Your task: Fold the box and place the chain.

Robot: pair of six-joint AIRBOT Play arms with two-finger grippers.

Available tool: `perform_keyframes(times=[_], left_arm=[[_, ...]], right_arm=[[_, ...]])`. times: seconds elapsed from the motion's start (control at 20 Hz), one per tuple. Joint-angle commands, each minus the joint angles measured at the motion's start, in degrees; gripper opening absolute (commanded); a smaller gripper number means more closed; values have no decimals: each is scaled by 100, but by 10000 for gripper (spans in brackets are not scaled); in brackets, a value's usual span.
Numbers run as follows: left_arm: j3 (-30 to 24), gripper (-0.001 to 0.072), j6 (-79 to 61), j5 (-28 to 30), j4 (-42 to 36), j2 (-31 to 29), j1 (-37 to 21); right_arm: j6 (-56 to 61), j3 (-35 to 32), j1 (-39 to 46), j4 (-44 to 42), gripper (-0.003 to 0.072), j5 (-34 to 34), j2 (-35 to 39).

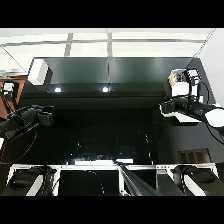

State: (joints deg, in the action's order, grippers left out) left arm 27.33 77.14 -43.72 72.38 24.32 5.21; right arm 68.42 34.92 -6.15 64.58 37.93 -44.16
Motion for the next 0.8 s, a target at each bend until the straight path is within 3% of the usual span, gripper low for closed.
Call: perform_keyframes(times=[0.0, 0.5, 0.75], left_arm=[[-2, 25, 0, 2, 0, 4, -4], [-2, 25, 0, 2, 0, 4, -4], [-2, 25, 0, 7, -2, 4, -4]], right_arm=[[2, 0, -4, 0, 15, 0, -2], [2, 0, -4, -20, 15, -76, -2], [2, -2, 2, -407, 20, -1423, -2]])
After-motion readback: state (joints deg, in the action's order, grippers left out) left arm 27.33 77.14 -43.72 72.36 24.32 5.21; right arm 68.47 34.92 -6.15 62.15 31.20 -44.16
